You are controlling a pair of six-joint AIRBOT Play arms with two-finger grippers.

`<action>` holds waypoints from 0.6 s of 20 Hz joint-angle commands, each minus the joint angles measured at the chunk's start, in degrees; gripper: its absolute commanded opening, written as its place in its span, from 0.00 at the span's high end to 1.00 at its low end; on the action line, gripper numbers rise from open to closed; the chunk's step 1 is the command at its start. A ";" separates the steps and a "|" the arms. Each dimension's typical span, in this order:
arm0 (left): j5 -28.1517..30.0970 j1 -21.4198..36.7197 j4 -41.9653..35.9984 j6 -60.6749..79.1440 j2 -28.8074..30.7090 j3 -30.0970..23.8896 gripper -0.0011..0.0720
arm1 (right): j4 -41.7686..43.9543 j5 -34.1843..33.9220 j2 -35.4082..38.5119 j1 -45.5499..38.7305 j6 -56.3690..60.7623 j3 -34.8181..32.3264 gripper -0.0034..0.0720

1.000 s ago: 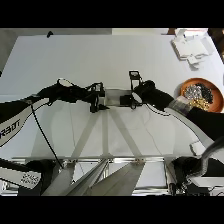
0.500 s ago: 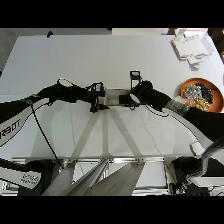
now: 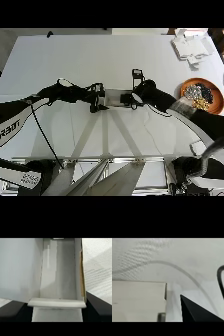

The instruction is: Fold the box and place the chain.

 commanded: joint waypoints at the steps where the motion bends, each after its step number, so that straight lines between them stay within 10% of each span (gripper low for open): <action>1: 0.20 0.04 -0.11 -0.07 -0.02 0.02 0.52 | -0.85 2.82 4.24 0.07 -0.37 0.07 0.38; 12: 0.20 0.04 -0.13 -0.07 -0.02 0.02 0.52 | -6.67 13.86 22.21 -7.23 -7.65 0.07 0.38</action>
